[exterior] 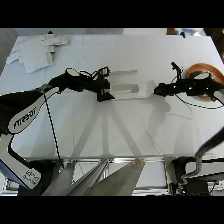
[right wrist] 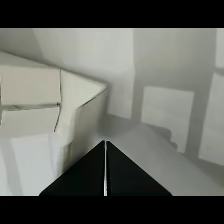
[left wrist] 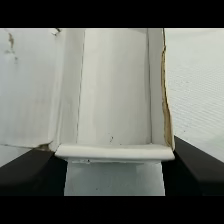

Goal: Fold the box and place the chain.

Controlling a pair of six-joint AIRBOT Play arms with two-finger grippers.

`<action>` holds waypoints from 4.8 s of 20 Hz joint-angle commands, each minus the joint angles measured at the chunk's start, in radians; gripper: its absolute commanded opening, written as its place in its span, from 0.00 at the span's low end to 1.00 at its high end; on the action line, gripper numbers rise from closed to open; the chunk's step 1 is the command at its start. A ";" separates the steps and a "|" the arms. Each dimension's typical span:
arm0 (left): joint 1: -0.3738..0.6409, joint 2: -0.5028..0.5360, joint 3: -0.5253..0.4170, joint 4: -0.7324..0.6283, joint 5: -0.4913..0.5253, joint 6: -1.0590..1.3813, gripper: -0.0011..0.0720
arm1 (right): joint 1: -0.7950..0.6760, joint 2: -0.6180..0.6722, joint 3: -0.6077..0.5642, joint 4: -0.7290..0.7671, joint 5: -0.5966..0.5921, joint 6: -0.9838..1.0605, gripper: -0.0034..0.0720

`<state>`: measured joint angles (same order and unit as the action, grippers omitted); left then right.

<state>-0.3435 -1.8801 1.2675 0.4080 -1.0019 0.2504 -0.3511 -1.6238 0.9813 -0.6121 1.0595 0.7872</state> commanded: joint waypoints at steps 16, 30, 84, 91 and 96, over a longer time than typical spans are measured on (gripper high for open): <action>0.001 0.000 0.000 0.000 0.003 -0.001 0.39 | 0.059 -0.004 0.000 0.277 0.078 -0.108 0.33; 0.001 0.000 0.000 0.000 0.003 -0.001 0.39 | 0.180 -0.003 0.000 0.259 -0.010 -0.112 0.52; 0.001 0.000 0.000 0.000 0.003 -0.001 0.39 | 0.628 0.026 0.238 -1.053 -0.188 1.013 0.46; 0.001 0.000 0.000 0.000 0.003 -0.001 0.39 | 0.671 -0.040 0.291 -1.009 -0.154 1.131 0.46; 0.001 0.000 0.000 0.000 0.003 -0.001 0.39 | 0.676 -0.066 0.291 -1.026 -0.142 1.181 0.32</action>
<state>-0.3431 -1.8801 1.2675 0.4118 -0.9989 0.2508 0.3199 -1.6756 1.2682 -1.6352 0.9096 1.9278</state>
